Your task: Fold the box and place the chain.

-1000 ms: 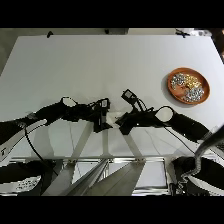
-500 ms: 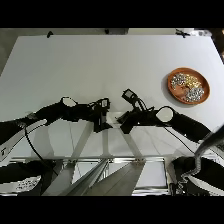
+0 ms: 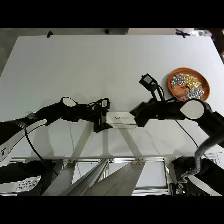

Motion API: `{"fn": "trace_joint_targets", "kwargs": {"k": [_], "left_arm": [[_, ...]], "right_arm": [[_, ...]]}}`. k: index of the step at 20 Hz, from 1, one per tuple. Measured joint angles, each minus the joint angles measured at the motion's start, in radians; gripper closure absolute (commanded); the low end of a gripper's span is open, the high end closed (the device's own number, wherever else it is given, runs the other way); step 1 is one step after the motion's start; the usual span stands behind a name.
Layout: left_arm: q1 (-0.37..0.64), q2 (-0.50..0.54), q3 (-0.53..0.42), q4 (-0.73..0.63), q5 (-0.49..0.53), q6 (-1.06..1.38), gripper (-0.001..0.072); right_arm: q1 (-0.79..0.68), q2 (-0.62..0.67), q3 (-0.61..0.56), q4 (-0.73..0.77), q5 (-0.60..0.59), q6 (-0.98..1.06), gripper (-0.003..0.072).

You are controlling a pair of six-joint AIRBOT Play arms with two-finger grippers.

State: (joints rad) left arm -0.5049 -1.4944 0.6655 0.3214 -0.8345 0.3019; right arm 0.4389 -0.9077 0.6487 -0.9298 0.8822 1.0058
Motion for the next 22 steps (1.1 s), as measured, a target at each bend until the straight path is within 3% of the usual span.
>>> {"fn": "trace_joint_targets", "kwargs": {"k": [4,7,16,20,22], "left_arm": [[0.000,0.000,0.000,0.000,0.000,0.000,0.0696],[0.000,0.000,0.000,0.000,0.000,0.000,0.0696],[0.011,0.036,0.000,-0.007,-0.030,-0.034,0.0706],[0.058,0.187,0.000,0.076,0.024,-0.162,0.0705],[0.110,0.295,0.000,0.196,0.058,-0.318,0.0705]], "right_arm": [[-0.073,0.023,0.003,-0.306,0.274,0.246,0.0676],[-0.098,0.027,0.003,-0.388,0.386,0.349,0.0676],[-0.112,0.030,0.003,-0.343,0.396,0.431,0.0675],[-0.112,0.030,0.003,-0.337,0.384,0.435,0.0675],[-0.112,0.030,0.003,-0.336,0.380,0.435,0.0675]]}}
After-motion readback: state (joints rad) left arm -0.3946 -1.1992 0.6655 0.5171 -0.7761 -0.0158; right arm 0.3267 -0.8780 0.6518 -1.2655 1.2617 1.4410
